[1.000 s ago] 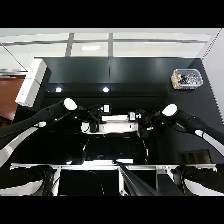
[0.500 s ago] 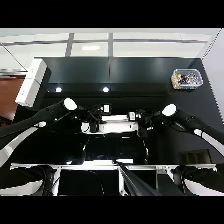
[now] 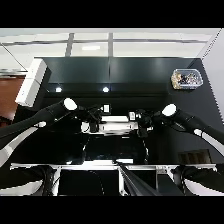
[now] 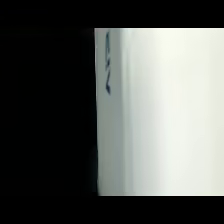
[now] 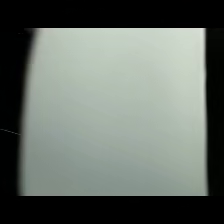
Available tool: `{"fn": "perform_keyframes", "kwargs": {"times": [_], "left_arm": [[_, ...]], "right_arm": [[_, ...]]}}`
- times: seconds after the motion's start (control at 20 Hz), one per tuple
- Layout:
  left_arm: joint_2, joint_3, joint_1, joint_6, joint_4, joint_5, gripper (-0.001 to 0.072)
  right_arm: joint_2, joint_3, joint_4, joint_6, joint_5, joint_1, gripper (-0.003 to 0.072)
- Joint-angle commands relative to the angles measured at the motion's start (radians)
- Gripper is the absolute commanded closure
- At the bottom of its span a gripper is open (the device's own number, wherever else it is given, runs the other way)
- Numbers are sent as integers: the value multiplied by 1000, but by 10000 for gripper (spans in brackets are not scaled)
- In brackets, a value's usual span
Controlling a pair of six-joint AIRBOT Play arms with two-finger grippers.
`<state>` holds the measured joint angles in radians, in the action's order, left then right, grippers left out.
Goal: Fold the box and place the chain.
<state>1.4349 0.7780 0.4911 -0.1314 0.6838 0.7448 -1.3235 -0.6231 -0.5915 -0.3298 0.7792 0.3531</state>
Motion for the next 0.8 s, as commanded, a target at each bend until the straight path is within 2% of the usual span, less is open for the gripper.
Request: {"fn": "perform_keyframes", "kwargs": {"times": [0.0,0.1,0.25,0.35,0.4,0.45,0.55,0.65,0.7,0.75], "left_arm": [[-30,2,-2,9,2,-3,319],[-85,3,-17,77,39,16,-2],[-208,3,-62,341,225,75,-10],[-287,3,-104,542,369,191,3],[-315,3,-124,647,422,258,29],[-332,3,-144,777,444,322,166],[-329,0,-167,901,361,464,683],[-311,-27,-155,891,134,567,676],[-293,-43,-143,861,12,583,677],[-277,-61,-129,837,-85,554,678]], "right_arm": [[-1,0,-1,8,-7,0,208],[-1,0,-1,32,-8,0,208],[-1,0,-1,35,-9,0,208],[-1,0,-1,35,-10,0,207],[-1,0,-2,35,-10,0,208],[-1,0,-2,35,-10,0,208],[-1,0,-2,35,-10,0,208],[-1,0,-1,35,-18,0,207],[-1,0,-2,35,-22,0,207],[-1,0,-2,35,-23,0,208]]}}
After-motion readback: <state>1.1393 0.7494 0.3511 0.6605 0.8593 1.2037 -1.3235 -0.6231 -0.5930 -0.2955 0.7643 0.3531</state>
